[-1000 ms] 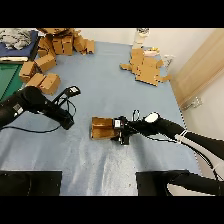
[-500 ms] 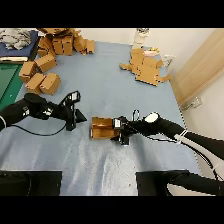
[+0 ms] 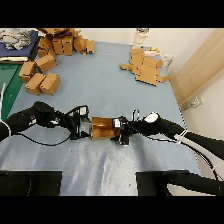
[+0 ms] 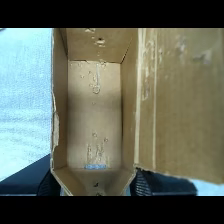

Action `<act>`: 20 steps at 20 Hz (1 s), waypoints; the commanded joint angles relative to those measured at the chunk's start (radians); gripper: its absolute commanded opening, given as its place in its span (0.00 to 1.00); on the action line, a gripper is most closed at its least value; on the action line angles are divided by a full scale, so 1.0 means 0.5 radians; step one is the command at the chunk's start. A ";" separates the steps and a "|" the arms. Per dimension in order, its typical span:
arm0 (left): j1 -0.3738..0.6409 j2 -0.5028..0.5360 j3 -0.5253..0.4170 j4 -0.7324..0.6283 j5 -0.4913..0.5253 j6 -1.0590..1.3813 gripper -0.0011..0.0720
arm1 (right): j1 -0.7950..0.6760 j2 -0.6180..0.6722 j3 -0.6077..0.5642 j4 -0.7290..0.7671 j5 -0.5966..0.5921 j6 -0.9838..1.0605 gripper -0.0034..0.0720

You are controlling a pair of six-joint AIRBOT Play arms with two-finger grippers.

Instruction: Fold the box.

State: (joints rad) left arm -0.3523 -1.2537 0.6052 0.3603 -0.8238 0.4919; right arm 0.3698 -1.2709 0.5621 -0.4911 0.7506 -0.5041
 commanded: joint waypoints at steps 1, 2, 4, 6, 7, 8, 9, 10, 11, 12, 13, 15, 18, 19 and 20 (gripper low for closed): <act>-0.092 0.002 -0.021 0.135 0.041 -0.043 0.96 | -0.002 -0.001 -0.001 0.002 0.000 0.003 0.65; -0.090 0.002 -0.021 0.211 0.041 -0.072 0.96 | -0.002 -0.001 -0.001 0.001 0.000 0.003 0.65; -0.090 0.006 -0.020 0.336 0.047 -0.150 0.96 | -0.002 -0.001 -0.001 0.001 0.000 0.002 0.65; -0.091 0.010 -0.020 0.368 0.053 -0.187 0.97 | -0.002 -0.001 -0.001 0.002 0.000 0.002 0.65; -0.095 0.010 -0.020 0.344 0.036 -0.186 0.96 | -0.002 -0.001 -0.001 0.001 0.000 0.003 0.65; -0.102 0.009 -0.020 0.301 0.040 -0.185 0.97 | -0.002 -0.001 -0.001 0.002 0.000 0.002 0.65; -0.117 0.008 -0.020 0.251 0.067 -0.184 0.97 | -0.002 -0.001 -0.001 0.002 0.000 0.003 0.65; -0.131 0.007 -0.020 0.209 0.099 -0.183 0.97 | -0.002 -0.001 -0.001 0.002 0.000 0.003 0.65; -0.145 0.005 -0.020 0.188 0.150 -0.184 0.97 | -0.002 -0.001 -0.001 0.002 0.000 0.003 0.65; -0.151 0.005 -0.020 0.175 0.196 -0.185 0.97 | -0.002 -0.001 -0.001 0.002 0.001 0.003 0.65; -0.153 0.005 -0.020 0.176 0.216 -0.185 0.97 | -0.002 -0.001 -0.001 0.002 0.000 0.003 0.65; -0.162 0.005 -0.020 0.175 0.195 -0.185 0.97 | -0.002 -0.001 -0.001 0.002 0.000 0.003 0.65; -0.208 0.005 -0.020 0.176 0.157 -0.185 0.97 | -0.002 -0.001 -0.001 0.002 -0.001 0.002 0.65; -0.220 0.005 -0.020 0.176 0.162 -0.185 0.97 | -0.002 -0.001 -0.001 0.001 -0.001 0.002 0.65; -0.231 0.005 -0.020 0.176 0.162 -0.185 0.97 | -0.002 -0.001 -0.001 0.002 0.000 0.002 0.65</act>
